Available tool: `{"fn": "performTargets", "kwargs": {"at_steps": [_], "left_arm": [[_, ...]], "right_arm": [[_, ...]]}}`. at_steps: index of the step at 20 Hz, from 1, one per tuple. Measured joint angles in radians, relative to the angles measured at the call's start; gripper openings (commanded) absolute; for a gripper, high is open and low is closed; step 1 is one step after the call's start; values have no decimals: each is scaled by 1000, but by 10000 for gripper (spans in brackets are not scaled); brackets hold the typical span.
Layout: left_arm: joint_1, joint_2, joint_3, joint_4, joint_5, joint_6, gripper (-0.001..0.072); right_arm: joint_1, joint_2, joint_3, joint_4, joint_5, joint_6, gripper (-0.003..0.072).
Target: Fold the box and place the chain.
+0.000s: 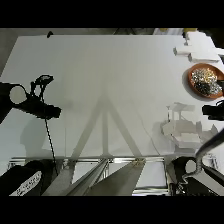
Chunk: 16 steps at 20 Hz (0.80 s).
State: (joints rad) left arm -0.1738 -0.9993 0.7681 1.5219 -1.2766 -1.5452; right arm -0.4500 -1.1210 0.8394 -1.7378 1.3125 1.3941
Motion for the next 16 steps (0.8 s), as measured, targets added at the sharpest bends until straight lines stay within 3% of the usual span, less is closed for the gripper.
{"fn": "performTargets", "kwargs": {"at_steps": [1, 2, 3, 4, 9, 13, 16], "left_arm": [[0, 0, 0, 0, 0, 0, 11], [0, 0, 0, 0, 0, 0, 11], [0, 0, 0, 0, 0, 0, 11], [0, 0, 0, 0, 0, 0, 11], [0, 0, 0, 0, 0, 0, 11], [0, 0, 0, 0, 0, 0, 11], [0, 0, 0, 0, 0, 0, 11]], "right_arm": [[-5, -6, 2, -11, 9, -3, 20], [-9, -10, 4, -26, 17, -4, 118], [-11, -13, 5, -39, 23, -7, 374], [-13, -14, 6, -51, 28, -8, 467], [-17, -21, 8, -97, 34, -12, 448], [-17, -59, 8, -129, 65, -12, 319], [-17, -111, 8, -152, 113, -11, 266]]}}
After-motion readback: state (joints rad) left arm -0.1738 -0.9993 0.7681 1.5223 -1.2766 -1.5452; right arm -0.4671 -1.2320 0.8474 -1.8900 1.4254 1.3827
